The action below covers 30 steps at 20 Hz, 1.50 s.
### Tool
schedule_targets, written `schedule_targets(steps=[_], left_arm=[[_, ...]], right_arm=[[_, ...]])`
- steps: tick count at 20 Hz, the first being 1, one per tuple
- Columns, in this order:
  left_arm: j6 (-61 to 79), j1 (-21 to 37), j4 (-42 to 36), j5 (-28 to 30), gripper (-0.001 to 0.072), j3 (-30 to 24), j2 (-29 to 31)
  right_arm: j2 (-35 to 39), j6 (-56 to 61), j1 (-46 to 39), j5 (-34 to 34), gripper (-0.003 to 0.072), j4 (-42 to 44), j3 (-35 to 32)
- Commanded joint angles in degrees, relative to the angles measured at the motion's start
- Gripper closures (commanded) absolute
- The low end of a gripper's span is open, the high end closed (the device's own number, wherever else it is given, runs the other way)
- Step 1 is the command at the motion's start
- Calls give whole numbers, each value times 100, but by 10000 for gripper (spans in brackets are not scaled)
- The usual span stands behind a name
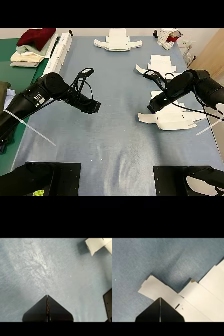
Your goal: Fold the box.
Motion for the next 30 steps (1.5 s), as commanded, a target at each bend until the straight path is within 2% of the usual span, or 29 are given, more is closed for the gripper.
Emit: schedule_targets(steps=[1, 14, 17, 19, 21, 22, 23, 24, 26, 27, 30], left_arm=[[2, 0, 2, 2, 696, -2, -4], [2, 0, 2, 7, 695, -2, -4], [2, 2, 2, 20, 695, -2, -4], [4, 2, 4, 63, 696, -2, -7], [2, 0, 2, 306, 696, -2, -7], [2, 2, 0, 334, 696, -2, -7], [2, 0, -17, 321, 696, -2, -7], [2, 0, -63, 345, 695, -2, -7], [-2, 0, -83, 385, 695, -2, -7], [-70, 0, -85, 376, 695, -2, -7], [-133, 0, -166, 372, 695, -2, -7]], right_arm=[[-2, 0, 4, 4, 683, 2, 4], [-2, 81, 4, -4, 683, 177, 4], [-9, 885, 4, 42, 683, 1034, 4], [-17, 2020, 4, 50, 683, 1213, 0], [-61, 2780, 2, 155, 683, 1141, 15], [-83, 3119, -81, 184, 674, 590, 151], [-118, 3777, -245, -22, 528, -238, 385], [-177, 4328, -529, -369, 302, -1182, 702], [-323, 4395, -1272, -809, 284, -2540, 1237], [-437, 4304, -1788, -909, 284, -2830, 1469], [-920, 3276, -3348, -973, 285, -2400, 1825]])
